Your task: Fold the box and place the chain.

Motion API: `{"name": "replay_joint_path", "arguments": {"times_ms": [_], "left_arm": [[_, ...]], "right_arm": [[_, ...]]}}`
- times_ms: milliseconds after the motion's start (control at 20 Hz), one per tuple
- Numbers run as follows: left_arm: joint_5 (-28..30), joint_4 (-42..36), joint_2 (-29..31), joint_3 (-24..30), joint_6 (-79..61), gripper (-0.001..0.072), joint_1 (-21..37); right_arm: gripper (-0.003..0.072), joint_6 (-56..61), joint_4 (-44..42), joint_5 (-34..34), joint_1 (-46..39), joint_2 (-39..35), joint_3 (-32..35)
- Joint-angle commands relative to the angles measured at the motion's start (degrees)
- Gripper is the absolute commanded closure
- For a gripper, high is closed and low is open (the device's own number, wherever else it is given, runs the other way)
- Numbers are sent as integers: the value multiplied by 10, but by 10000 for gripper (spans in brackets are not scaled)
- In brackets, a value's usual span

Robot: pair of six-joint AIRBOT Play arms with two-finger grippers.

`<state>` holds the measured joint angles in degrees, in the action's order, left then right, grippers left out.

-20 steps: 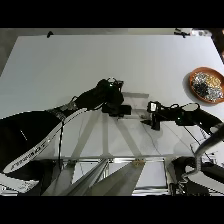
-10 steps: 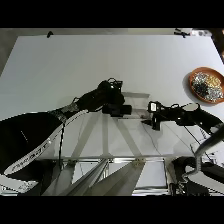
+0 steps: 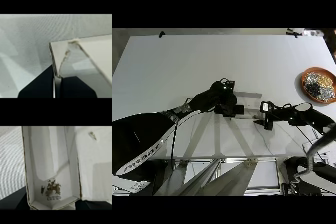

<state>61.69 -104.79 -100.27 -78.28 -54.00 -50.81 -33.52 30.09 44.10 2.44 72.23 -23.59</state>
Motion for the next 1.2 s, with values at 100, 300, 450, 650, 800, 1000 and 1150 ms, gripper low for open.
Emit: {"name": "replay_joint_path", "arguments": {"times_ms": [100,300,450,650,800,1000,1150], "left_arm": [[-6,3,0,-1,1,699,0],[0,-14,5,-1,0,180,2],[4,-10,24,-1,-26,128,15],[19,-14,82,-1,-143,8,51],[48,-14,136,-1,-239,8,83],[127,1,196,-1,-514,9,102],[202,-53,215,0,-720,22,99]], "right_arm": [[285,0,-1,-1,1,0,0],[285,0,-1,-1,1,0,0],[285,0,-1,-1,1,0,0],[285,0,-1,-1,1,0,0],[285,0,-1,-1,1,0,0],[285,0,-1,-1,1,0,0],[285,0,-1,-2,1,0,0]]}}
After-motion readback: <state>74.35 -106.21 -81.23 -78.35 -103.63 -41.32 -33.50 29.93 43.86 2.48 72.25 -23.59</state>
